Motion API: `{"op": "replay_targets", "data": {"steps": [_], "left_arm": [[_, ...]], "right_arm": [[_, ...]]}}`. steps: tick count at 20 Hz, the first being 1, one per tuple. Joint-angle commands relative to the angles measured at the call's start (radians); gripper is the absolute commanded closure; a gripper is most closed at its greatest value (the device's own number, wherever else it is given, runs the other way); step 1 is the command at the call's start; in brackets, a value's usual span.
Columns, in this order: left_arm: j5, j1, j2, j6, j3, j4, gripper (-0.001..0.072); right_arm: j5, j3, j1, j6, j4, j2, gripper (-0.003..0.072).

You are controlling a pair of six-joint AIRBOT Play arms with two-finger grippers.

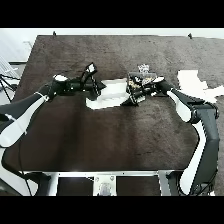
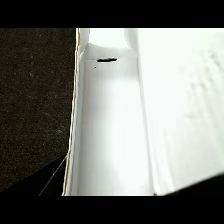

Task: Fold the box and place the chain.

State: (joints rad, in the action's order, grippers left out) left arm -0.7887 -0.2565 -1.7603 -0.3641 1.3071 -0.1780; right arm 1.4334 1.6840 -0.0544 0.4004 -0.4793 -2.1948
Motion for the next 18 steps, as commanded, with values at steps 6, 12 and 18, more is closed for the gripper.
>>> {"op": "replay_targets", "data": {"steps": [6, 12, 18], "left_arm": [[-0.038, 0.015, -0.089, 0.019, 0.038, -0.001, 0.0692], [-0.052, -0.01, -0.112, 0.04, 0.037, -0.034, 0.0691], [-0.053, -0.01, -0.113, 0.051, 0.038, -0.065, 0.069]], "right_arm": [[0.0, 0.0, 0.0, 0.0, 0.0, 0.0, 0.0251], [0.0, 0.0, 0.0, 0.0, 0.0, 0.0, 0.025], [0.0, 0.0, 0.0, 0.0, 0.0, 0.0, 0.0251]]}}
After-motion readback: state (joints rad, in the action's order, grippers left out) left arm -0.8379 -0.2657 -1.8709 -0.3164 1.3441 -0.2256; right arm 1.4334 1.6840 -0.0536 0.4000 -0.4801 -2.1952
